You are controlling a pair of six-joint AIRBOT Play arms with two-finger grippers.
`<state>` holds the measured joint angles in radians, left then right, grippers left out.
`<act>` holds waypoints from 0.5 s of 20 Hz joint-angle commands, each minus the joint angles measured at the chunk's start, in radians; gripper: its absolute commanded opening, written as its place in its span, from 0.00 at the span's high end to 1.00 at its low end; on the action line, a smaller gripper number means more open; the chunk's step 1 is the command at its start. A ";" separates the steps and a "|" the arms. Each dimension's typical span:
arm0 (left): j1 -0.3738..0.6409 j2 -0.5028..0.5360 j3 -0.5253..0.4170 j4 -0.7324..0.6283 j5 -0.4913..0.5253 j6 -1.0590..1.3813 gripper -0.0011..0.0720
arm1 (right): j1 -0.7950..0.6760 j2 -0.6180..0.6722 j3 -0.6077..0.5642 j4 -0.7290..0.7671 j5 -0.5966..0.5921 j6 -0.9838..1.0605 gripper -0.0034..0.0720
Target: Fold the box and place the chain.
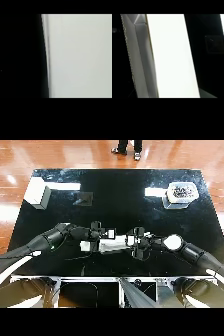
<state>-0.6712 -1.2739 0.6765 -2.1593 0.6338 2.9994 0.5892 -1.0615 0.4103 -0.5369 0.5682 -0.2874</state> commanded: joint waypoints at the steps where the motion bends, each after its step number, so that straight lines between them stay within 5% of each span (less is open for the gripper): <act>1: 0.018 -0.013 0.039 -0.003 0.144 -0.003 0.96 | -0.008 -0.032 0.003 0.067 0.059 -0.039 0.00; 10: 0.074 -0.052 0.108 -0.003 0.229 -0.024 0.96 | -0.008 -0.032 0.003 0.077 0.068 -0.005 0.00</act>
